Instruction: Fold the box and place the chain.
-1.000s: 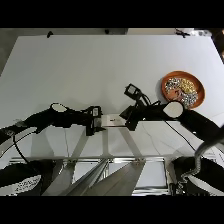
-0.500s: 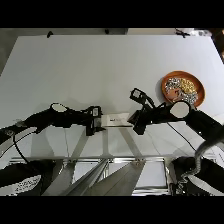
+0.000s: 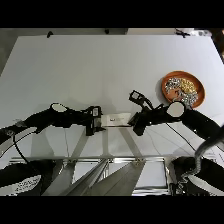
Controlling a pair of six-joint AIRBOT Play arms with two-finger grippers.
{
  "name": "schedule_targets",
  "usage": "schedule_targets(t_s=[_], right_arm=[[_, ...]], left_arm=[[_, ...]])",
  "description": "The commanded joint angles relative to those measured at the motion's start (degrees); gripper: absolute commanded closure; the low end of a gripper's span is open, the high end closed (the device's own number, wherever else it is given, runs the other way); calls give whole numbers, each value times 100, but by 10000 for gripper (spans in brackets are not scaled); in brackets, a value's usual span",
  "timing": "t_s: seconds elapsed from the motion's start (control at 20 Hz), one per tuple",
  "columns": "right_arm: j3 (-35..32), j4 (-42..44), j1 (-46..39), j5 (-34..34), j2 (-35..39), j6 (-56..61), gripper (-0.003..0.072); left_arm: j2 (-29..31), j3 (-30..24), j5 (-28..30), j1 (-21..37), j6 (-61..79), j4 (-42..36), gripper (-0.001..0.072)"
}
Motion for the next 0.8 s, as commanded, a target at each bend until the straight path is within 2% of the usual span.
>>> schedule_targets(t_s=[0.0,0.2,0.45,0.6,0.75], right_arm=[[-4,-37,0,-28,-24,2,679],[44,-11,0,98,181,4,678],[286,-72,0,267,1049,501,678],[286,-514,0,328,1416,1467,678],[286,-1561,0,813,1565,2962,678]], left_arm=[[2,4,0,0,2,-2,559],[2,4,0,0,2,-2,559],[4,4,0,0,2,-2,559],[4,4,0,0,2,-2,559],[4,4,0,0,2,-2,559]])
